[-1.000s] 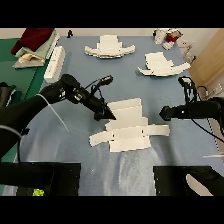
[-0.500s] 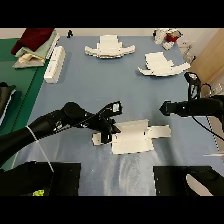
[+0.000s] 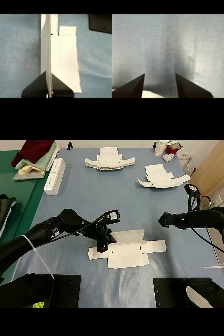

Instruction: Fold the box.

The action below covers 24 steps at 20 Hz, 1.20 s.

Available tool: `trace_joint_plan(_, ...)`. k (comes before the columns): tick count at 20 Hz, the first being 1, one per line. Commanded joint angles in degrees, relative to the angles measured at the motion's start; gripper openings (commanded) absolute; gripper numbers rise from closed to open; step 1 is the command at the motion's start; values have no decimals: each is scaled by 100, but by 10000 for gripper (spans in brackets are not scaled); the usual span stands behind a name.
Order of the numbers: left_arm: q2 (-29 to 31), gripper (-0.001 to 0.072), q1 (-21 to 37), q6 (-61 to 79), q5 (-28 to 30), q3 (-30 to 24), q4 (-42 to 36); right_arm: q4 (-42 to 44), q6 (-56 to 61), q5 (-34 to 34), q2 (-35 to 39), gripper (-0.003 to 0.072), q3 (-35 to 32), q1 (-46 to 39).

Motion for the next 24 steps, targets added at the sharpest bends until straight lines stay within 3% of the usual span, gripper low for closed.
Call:
trace_joint_plan(1, -260, 12, 55, 103, -181, 107, 74, 59, 2, -4, 0, 589, 7, 2)
trace_joint_plan(4, -511, 12, 55, 160, -267, 111, 72, 87, 4, -2, 0, 589, 7, 2)
trace_joint_plan(13, -529, 13, 50, 199, -334, 109, 74, 144, 44, -4, 0, 589, 7, 2)
trace_joint_plan(20, -529, 13, 48, 192, -846, 109, 74, 289, 44, -74, 0, 580, 7, 2)
trace_joint_plan(21, -531, 13, 48, 192, -844, 109, 76, 385, 42, -153, 2, 526, 7, 2)
trace_joint_plan(24, -529, 13, 52, 195, -850, 109, 74, 643, 9, -824, 2, 206, 7, 4)
